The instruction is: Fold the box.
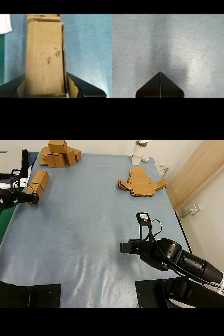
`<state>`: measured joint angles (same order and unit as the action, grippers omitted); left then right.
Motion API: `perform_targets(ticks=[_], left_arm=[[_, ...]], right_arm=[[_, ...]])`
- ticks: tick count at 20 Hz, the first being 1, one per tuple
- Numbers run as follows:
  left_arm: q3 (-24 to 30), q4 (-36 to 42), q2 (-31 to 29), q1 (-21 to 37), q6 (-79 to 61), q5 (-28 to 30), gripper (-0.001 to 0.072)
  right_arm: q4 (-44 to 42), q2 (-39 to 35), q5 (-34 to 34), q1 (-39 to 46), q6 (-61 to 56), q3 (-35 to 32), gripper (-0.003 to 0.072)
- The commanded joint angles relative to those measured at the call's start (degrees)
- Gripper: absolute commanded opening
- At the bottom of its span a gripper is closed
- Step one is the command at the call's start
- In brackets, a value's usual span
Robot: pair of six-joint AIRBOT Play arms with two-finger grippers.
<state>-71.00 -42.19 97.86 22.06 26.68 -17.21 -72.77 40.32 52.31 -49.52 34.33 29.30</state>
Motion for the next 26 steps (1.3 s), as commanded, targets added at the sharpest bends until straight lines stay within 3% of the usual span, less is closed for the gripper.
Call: perform_targets(ticks=[1,5,9,12,16,17,18,20,22,26], left_arm=[[-0.6,-0.1,0.4,0.3,1.0,-2.5,0.0706],[-0.7,-0.3,-0.3,3.1,6.1,-9.0,0.0706],[-0.7,-2.7,-2.8,7.0,6.4,-20.5,0.0706],[-0.7,-8.8,-4.7,7.4,6.4,-29.1,0.0706],[-0.7,-10.6,-6.3,7.4,6.4,-37.7,0.0704],[-0.7,-10.0,-6.7,7.3,7.0,-41.0,0.0506],[-1.0,-9.0,-7.3,7.2,8.0,-45.9,0.0021],[-1.2,-2.5,-8.8,5.9,9.3,-50.5,0.0011],[-0.5,0.2,-11.9,3.0,10.1,-53.8,0.0008],[10.2,-0.2,-22.8,-9.4,15.2,-49.4,0.0007]], right_arm=[[-0.1,0.0,-0.9,0.0,0.0,0.0,0.0003],[-0.1,0.0,-1.6,0.0,0.0,0.0,0.0003],[0.0,0.0,-2.1,0.0,0.0,0.0,0.0003],[0.6,0.0,-2.4,0.0,0.0,0.0,0.0003],[0.6,0.0,-2.4,0.0,0.0,0.0,0.0003],[0.6,0.1,-2.4,0.0,0.0,0.0,0.0003],[0.3,0.4,-2.4,0.0,0.2,0.0,0.0004],[-0.8,2.8,-2.4,1.1,0.4,0.9,0.0003],[-5.6,7.4,-2.4,4.7,7.9,4.5,0.0003],[-17.9,21.6,-2.3,13.5,25.6,18.6,0.0003]])
